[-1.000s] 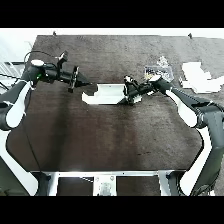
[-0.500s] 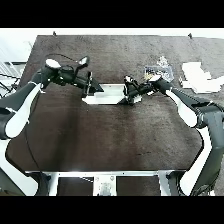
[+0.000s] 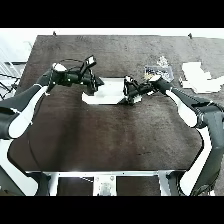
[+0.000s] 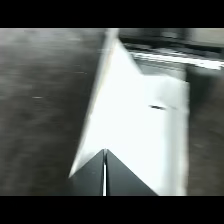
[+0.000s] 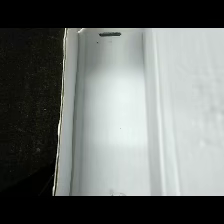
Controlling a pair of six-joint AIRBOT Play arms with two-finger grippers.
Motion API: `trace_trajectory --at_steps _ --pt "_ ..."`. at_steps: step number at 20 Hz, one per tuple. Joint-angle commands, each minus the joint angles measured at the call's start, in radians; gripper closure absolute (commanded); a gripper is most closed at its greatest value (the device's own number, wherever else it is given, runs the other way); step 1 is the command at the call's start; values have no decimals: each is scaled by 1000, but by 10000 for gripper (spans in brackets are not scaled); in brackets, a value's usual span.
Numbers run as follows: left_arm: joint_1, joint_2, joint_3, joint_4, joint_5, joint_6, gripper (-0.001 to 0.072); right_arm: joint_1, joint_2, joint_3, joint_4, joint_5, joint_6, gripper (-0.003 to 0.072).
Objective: Fold the box and place the chain.
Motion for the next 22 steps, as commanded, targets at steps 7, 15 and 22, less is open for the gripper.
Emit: trace_trajectory --at_steps 7,15,22 --pt "-2 -89 43 34 58 -61 696 0 -1 0 0 0 0 114" --pt "-8 -127 43 46 59 -78 694 0 -1 0 0 0 0 113" --pt "21 -125 133 56 -63 -87 694 0 -1 0 0 0 0 114"
